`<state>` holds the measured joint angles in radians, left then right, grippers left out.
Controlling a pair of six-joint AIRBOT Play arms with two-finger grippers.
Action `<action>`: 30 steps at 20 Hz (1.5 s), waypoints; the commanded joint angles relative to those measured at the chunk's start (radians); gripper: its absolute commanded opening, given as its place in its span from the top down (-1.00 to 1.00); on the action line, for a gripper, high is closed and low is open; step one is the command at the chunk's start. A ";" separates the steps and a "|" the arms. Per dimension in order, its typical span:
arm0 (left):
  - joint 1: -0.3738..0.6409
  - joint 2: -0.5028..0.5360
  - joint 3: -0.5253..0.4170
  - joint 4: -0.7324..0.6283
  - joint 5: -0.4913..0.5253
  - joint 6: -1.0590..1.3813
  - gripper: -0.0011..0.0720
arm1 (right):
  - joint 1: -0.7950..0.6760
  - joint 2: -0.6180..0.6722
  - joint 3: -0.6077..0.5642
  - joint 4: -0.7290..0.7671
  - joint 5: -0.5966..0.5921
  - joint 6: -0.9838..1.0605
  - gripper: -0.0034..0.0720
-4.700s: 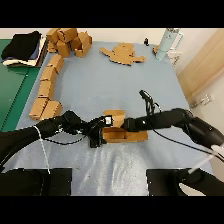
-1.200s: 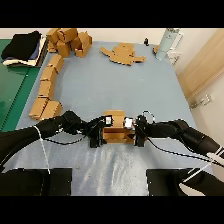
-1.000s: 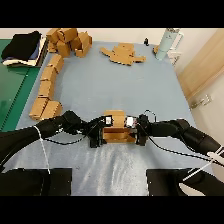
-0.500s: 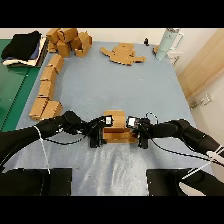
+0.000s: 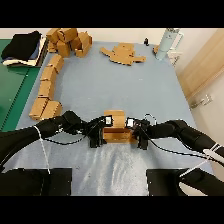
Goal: Fold the box.
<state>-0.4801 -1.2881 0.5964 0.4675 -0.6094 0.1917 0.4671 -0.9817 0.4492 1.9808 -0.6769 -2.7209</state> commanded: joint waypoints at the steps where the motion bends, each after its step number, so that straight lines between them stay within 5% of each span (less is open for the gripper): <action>1: 0.000 0.000 0.001 0.000 0.000 0.000 -0.43 | 0.000 0.000 0.002 0.000 -0.004 0.001 0.50; 4: 0.000 0.000 0.001 0.000 0.000 0.000 -0.43 | 0.001 0.073 0.010 0.017 -0.005 0.000 0.47; 7: 0.000 0.000 0.001 0.000 0.000 0.000 -0.43 | 0.001 0.110 0.011 0.035 -0.006 -0.004 -0.39; 14: 0.000 0.000 0.001 0.000 0.000 0.000 -0.43 | 0.033 0.057 0.013 0.173 -0.008 -0.170 -0.36; 16: 0.000 0.000 0.001 0.000 0.000 0.000 -0.43 | 0.053 0.050 0.013 0.173 0.002 -0.171 0.11; 21: 0.000 0.000 0.001 0.000 0.000 0.000 -0.43 | 0.082 0.046 0.015 0.175 0.050 -0.186 0.49; 29: 0.000 0.000 0.001 0.000 0.000 0.000 -0.43 | 0.127 0.008 0.015 0.186 0.096 -0.186 0.47; 30: 0.000 0.000 0.001 0.000 0.000 0.000 -0.43 | 0.127 0.000 0.015 0.186 0.106 -0.186 0.09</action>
